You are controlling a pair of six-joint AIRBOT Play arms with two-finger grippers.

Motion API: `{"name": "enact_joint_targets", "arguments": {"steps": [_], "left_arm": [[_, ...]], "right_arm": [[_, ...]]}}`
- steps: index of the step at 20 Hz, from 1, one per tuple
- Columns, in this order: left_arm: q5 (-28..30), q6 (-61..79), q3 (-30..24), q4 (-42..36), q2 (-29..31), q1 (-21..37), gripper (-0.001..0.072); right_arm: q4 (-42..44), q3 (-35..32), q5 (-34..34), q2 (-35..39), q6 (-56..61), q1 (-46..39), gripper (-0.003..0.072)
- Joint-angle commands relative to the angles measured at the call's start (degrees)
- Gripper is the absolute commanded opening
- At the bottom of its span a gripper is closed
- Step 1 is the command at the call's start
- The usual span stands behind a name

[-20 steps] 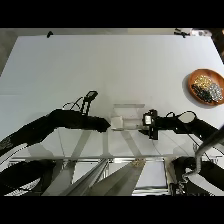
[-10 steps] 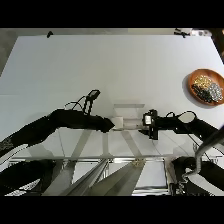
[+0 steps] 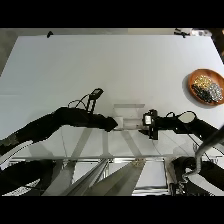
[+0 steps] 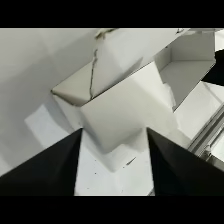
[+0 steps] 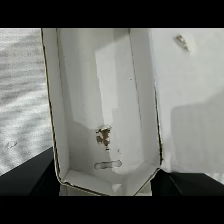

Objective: Fold the box and place the chain.

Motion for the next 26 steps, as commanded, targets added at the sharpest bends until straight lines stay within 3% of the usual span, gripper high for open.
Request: {"name": "enact_joint_targets", "arguments": {"steps": [1,6,10,15,19,22,26], "left_arm": [[5.6,-3.6,4.6,1.9,-4.1,-0.2,0.0520],[6.6,-7.9,7.6,4.5,-5.1,-0.1,0.0519],[8.0,-16.5,8.8,11.8,-5.1,-0.1,0.0519],[16.3,-32.0,16.5,27.8,-5.1,-0.2,0.0517],[26.5,-42.6,24.8,40.5,-5.1,-2.0,0.0516],[28.8,-47.5,27.6,41.1,-5.7,-4.1,0.0515],[27.6,-54.7,27.8,41.0,-8.8,-7.1,0.0492]], "right_arm": [[0.0,0.0,0.0,0.0,0.0,0.0,0.0415],[0.0,0.0,0.0,0.0,0.0,0.0,0.0415],[0.0,0.0,0.0,0.0,0.0,0.0,0.0415],[0.0,0.0,0.0,0.0,0.0,0.0,0.0415],[0.0,0.0,0.0,0.0,0.0,0.0,0.0415],[0.0,0.0,0.0,0.0,0.0,0.0,0.0415],[0.0,0.0,0.0,0.0,0.0,0.0,0.0415]]}}
